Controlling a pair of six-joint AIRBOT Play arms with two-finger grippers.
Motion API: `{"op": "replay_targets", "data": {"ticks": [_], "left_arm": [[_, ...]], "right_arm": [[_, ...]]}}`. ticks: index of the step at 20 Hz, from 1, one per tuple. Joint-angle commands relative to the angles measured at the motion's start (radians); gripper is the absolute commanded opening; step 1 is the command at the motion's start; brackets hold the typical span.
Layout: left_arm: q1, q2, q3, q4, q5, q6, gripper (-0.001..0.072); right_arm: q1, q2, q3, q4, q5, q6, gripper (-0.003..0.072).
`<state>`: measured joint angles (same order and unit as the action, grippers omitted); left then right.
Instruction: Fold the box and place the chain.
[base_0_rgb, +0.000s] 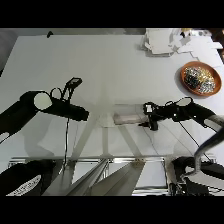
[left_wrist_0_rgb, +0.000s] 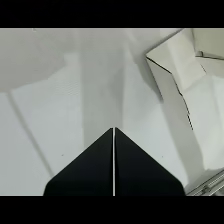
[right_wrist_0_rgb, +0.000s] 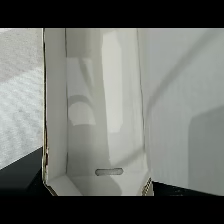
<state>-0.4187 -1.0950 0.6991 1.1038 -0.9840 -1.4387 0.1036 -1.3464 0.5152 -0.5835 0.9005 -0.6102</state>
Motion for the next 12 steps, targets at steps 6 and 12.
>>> {"op": "replay_targets", "data": {"ticks": [6, 12], "left_arm": [[0.012, -0.203, -0.038, -0.249, 0.140, -0.038, 0.0010], [-0.063, -0.252, -0.038, -0.342, 0.199, 0.051, 0.0091]], "right_arm": [[0.000, 0.000, 0.000, 0.000, 0.000, 0.000, 0.0444], [0.000, 0.000, 0.000, 0.000, 0.000, 0.000, 0.0444]]}}
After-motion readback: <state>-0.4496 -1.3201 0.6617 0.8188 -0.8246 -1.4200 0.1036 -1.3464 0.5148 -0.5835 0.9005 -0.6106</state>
